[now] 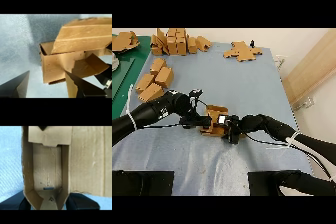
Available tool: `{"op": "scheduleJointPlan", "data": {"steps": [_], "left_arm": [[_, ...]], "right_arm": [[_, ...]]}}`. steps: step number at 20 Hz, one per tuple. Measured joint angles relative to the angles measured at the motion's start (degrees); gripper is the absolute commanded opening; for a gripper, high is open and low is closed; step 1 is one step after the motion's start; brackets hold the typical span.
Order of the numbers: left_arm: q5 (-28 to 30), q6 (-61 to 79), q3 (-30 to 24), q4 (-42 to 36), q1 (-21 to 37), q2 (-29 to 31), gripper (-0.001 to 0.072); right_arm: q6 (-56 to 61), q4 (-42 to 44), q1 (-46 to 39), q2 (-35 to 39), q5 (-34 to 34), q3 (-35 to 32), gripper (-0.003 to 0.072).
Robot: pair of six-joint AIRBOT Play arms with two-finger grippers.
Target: Fold the box.
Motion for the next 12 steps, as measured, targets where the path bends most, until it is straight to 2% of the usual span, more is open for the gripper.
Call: {"op": "scheduleJointPlan", "data": {"steps": [4, 10, 11, 12], "left_arm": [[2.99, 0.17, 0.00, 0.17, -0.04, -0.17, 0.0658], [2.75, 0.63, 0.00, 0.50, -0.07, -0.46, 0.0655], [2.62, 1.05, 0.02, 0.59, -0.07, -0.44, 0.0585], [2.56, 1.29, 0.00, 0.63, -0.13, -0.46, 0.0559]], "right_arm": [[0.00, 0.00, 0.00, 0.00, 0.00, 0.00, 0.0557], [0.00, 0.00, 0.00, 0.00, 0.00, 0.00, 0.0557], [0.00, 0.00, 0.00, 0.00, 0.00, 0.00, 0.0557], [0.00, 0.00, 0.00, 0.00, 0.00, 0.00, 0.0558]]}}
